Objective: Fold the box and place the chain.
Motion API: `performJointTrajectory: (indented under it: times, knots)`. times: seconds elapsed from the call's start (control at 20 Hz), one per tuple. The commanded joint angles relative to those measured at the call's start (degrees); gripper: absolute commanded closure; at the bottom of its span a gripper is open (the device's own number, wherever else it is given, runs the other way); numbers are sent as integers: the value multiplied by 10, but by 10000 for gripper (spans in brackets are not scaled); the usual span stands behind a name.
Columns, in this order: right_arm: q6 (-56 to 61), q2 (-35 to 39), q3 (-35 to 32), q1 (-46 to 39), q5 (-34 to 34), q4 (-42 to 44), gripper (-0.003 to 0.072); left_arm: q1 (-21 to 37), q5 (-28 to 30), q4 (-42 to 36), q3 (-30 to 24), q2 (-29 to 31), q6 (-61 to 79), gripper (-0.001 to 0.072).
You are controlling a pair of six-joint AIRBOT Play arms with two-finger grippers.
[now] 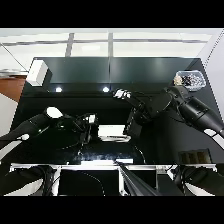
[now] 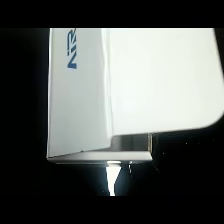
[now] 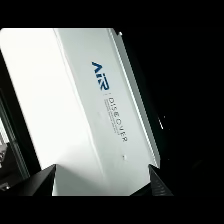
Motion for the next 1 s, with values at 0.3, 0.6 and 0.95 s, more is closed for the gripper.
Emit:
performJointTrajectory:
  times: [0.3,0.6,0.95]
  knots:
    - [-43,-9,-10,-1,-21,12,-8,0,0,0,0,0,0,227]
    - [-43,-15,-11,7,-19,5,-8,0,0,0,0,0,0,227]
    - [-33,-25,-11,20,-14,-24,-8,0,0,0,0,0,0,227]
